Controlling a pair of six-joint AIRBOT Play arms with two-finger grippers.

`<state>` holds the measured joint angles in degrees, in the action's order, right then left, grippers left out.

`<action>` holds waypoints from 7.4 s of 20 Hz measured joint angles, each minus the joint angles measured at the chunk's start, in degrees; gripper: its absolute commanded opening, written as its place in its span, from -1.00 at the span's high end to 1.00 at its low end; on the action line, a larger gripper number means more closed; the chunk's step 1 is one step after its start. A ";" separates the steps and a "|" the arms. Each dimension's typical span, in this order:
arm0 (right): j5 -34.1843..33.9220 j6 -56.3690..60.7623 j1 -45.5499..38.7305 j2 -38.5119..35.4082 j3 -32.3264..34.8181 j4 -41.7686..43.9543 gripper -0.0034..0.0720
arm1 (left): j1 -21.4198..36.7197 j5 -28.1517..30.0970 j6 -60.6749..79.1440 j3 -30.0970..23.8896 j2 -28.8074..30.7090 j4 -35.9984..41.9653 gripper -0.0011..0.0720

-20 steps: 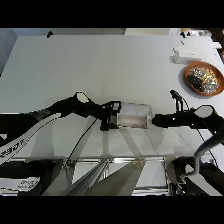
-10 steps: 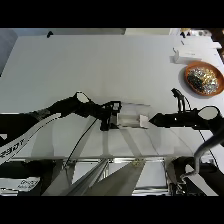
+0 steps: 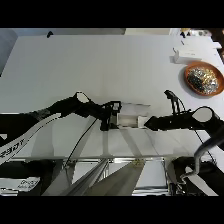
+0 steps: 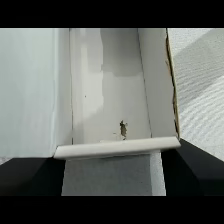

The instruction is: Fold the box and place the chain.

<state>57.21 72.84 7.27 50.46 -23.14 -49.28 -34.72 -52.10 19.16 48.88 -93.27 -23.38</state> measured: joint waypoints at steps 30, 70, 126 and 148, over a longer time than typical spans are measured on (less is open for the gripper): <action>-7.56 63.45 31.54 15.96 -11.98 -41.24 0.05 | 0.00 0.00 0.00 0.00 0.00 0.02 0.50; 8.20 45.88 32.13 13.31 -16.50 -41.90 -0.32 | 0.00 -0.04 0.02 -0.02 -0.02 0.02 0.50; 6.16 7.52 -27.98 23.26 -55.89 -40.85 0.86 | 0.00 -0.02 0.00 -0.02 -0.02 0.02 0.50; 32.50 6.16 -22.84 -25.29 -37.07 -9.29 0.86 | 0.00 -0.02 0.00 -0.02 -0.02 0.02 0.50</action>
<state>89.71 79.00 -15.57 25.17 -60.20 -58.57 -34.72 -52.12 19.16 48.86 -93.30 -23.35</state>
